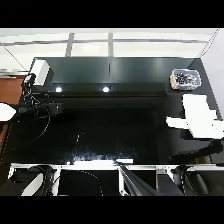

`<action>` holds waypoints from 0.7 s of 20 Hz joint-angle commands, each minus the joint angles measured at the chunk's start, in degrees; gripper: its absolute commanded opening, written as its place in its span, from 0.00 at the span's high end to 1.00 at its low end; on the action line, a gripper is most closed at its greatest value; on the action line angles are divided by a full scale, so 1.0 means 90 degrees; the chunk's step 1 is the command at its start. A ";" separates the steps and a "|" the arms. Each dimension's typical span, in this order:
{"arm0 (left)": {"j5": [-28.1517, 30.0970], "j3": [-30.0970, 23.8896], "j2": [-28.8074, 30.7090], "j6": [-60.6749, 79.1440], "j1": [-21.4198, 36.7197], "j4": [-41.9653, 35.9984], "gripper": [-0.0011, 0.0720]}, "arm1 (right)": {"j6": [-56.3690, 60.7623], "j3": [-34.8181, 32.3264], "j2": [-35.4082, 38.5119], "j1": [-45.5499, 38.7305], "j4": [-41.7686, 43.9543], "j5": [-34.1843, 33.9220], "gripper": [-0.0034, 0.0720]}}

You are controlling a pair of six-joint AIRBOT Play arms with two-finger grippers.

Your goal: Fold the box and place the chain.

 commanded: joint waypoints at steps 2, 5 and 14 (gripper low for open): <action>-0.0002 0.0000 -0.0005 0.0002 0.0000 -0.0002 0.95 | -0.0010 -0.0080 -0.0010 0.0044 -0.0053 0.0083 0.02; 0.0015 0.0000 -0.0005 0.0002 0.0000 0.0000 0.95 | -0.0012 -0.0211 -0.0010 0.0143 0.0039 0.0102 0.02; 0.0007 0.0000 -0.0005 0.0005 0.0000 -0.0002 0.95 | -0.0005 -0.0333 0.0010 0.0588 -0.0476 0.0155 0.41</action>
